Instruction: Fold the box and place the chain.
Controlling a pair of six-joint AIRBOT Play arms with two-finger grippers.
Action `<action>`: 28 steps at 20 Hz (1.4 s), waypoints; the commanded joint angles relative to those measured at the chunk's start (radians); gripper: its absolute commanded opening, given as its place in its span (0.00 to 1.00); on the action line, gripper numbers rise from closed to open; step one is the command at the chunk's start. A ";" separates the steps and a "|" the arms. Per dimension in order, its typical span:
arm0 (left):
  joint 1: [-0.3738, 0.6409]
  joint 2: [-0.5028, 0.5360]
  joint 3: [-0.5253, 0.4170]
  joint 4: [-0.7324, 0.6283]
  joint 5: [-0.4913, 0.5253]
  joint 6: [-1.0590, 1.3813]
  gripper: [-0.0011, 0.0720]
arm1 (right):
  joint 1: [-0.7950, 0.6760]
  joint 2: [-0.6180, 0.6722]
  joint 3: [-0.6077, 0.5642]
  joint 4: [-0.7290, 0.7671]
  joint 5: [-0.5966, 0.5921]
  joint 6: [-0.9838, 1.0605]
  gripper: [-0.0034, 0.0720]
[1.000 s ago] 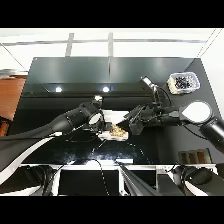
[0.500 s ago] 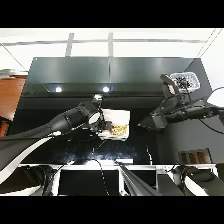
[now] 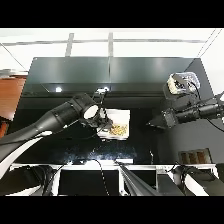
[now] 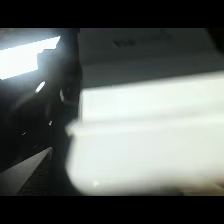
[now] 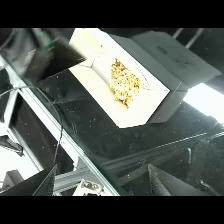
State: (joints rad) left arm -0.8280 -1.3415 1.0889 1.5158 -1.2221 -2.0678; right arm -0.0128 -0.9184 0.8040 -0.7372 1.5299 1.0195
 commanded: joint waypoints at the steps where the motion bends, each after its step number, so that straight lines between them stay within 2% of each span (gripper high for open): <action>1: 0.001 0.112 0.021 -0.036 -0.184 0.352 0.97 | -0.006 -0.001 0.001 -0.001 -0.005 -0.039 0.97; 4: 0.062 0.269 0.018 -0.036 -0.280 0.565 0.97 | -0.006 -0.001 0.001 0.000 -0.050 -0.037 0.97; 6: 0.186 0.352 -0.005 -0.037 -0.272 0.714 0.97 | -0.006 -0.001 0.001 0.000 -0.076 -0.028 0.97; 7: 0.279 0.369 -0.018 -0.042 -0.257 0.774 0.97 | -0.006 -0.001 0.001 -0.001 -0.078 -0.024 0.97; 8: 0.396 0.375 -0.034 -0.094 -0.237 0.842 0.97 | -0.006 -0.001 0.001 -0.003 -0.085 0.004 0.97; 9: 0.527 0.380 -0.054 -0.227 -0.156 0.882 0.97 | -0.006 -0.001 0.001 -0.007 -0.110 0.024 0.97; 10: 0.648 0.380 -0.066 -0.385 -0.119 0.928 0.97 | -0.004 -0.001 0.001 -0.006 -0.150 0.033 0.97; 11: 0.766 0.380 -0.079 -0.562 -0.133 1.011 0.97 | -0.005 -0.001 0.001 -0.004 -0.195 0.047 0.97; 12: 0.851 0.380 -0.084 -0.677 -0.167 1.080 0.97 | -0.005 -0.001 0.001 -0.005 -0.229 0.045 0.97; 13: 0.929 0.381 -0.084 -0.718 -0.172 1.131 0.97 | -0.004 -0.001 0.001 -0.004 -0.258 0.034 0.97; 15: 1.005 0.380 -0.093 -0.736 -0.120 1.256 1.00 | -0.004 -0.001 0.001 -0.029 -0.283 0.013 0.97; 17: 1.012 0.378 -0.118 -0.777 -0.095 1.365 1.00 | -0.004 -0.001 0.001 -0.055 -0.270 -0.010 0.97; 18: 0.998 0.379 -0.134 -0.803 -0.134 1.417 1.00 | -0.004 -0.001 0.001 -0.071 -0.262 -0.028 0.97; 20: 0.941 0.378 -0.163 -0.784 -0.179 1.550 1.00 | -0.004 -0.001 0.001 -0.093 -0.262 -0.070 0.97; 22: 0.887 0.378 -0.201 -0.769 -0.159 1.630 1.00 | -0.004 -0.001 0.001 -0.095 -0.292 -0.070 0.97; 25: 0.800 0.378 -0.285 -0.767 -0.032 1.776 1.00 | -0.004 -0.001 0.001 -0.101 -0.373 -0.071 0.97; 28: 0.718 0.369 -0.335 -0.765 0.100 2.115 0.99 | -0.004 -0.001 0.001 -0.127 -0.425 -0.074 0.97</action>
State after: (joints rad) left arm -0.0402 -0.9668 0.8036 0.7540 -1.2438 -0.2634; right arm -0.0177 -0.9184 0.8043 -0.8383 1.1687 0.9527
